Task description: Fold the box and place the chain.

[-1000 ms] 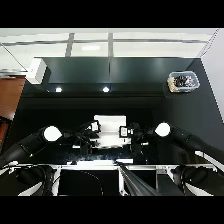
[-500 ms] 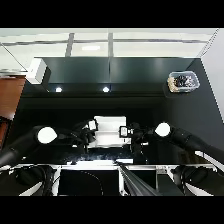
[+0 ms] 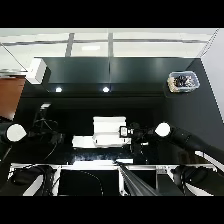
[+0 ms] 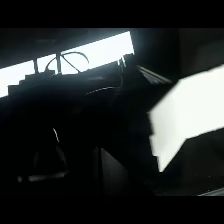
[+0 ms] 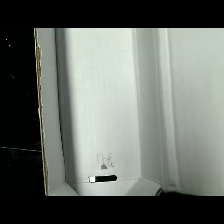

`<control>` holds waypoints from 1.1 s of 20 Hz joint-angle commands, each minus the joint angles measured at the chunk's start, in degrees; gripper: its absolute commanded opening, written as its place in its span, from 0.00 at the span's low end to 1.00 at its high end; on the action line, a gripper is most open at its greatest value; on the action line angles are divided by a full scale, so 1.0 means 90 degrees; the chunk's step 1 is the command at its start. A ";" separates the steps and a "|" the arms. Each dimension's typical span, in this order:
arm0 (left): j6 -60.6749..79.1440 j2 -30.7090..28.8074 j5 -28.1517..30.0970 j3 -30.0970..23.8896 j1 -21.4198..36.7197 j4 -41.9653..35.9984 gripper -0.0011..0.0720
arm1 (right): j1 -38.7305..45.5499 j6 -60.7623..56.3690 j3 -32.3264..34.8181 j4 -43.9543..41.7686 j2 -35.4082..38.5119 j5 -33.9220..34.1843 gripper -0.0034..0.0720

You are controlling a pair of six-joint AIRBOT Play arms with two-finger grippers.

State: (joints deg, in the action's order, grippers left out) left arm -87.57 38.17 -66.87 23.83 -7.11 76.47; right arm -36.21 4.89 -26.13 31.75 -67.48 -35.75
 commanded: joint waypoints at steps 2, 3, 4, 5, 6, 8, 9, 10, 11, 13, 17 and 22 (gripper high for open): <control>-0.0517 0.0590 -0.0323 -0.0304 0.1435 -0.1188 0.05 | -0.0002 0.0000 0.0002 0.0000 0.0000 -0.0002 0.68; -0.0024 0.0852 -0.0316 -0.0432 0.1702 -0.1894 0.05 | -0.0002 0.0000 0.0002 0.0002 0.0000 -0.0002 0.68; 0.0597 0.1122 -0.0265 -0.0563 0.1938 -0.2667 0.05 | -0.0002 0.0002 0.0002 0.0000 0.0000 0.0000 0.68; 0.1141 0.1345 -0.0248 -0.0665 0.2091 -0.3232 0.05 | -0.0002 0.0002 0.0002 0.0000 0.0000 -0.0002 0.68; 0.1498 0.1559 -0.0226 -0.0738 0.2169 -0.3480 0.05 | -0.0002 0.0000 0.0002 0.0000 0.0000 -0.0002 0.68; 0.1851 0.1991 -0.0036 -0.0865 0.2188 -0.3390 0.05 | -0.0002 0.0000 0.0002 0.0000 0.0000 -0.0002 0.68; 0.2064 0.2174 0.0044 -0.0933 0.2188 -0.3512 0.05 | -0.0002 0.0002 0.0002 0.0002 0.0000 -0.0002 0.68; 0.2467 0.2358 0.0032 -0.1005 0.2188 -0.3813 0.05 | -0.0002 0.0002 0.0002 0.0000 0.0000 -0.0002 0.68; 0.2667 0.2506 0.0041 -0.1066 0.2186 -0.4031 0.05 | -0.0002 0.0000 0.0002 0.0002 0.0000 -0.0002 0.68; 0.2715 0.2684 0.0121 -0.1132 0.2181 -0.4121 0.05 | -0.0002 0.0002 0.0002 0.0002 0.0000 0.0000 0.68; 0.2735 0.2681 0.0561 -0.1217 0.1923 -0.4415 0.05 | -0.0002 0.0002 0.0002 0.0002 0.0000 -0.0002 0.68; 0.3434 0.2681 0.0631 -0.1253 0.1268 -0.5384 0.05 | -0.0002 0.0002 0.0002 0.0000 0.0000 -0.0002 0.68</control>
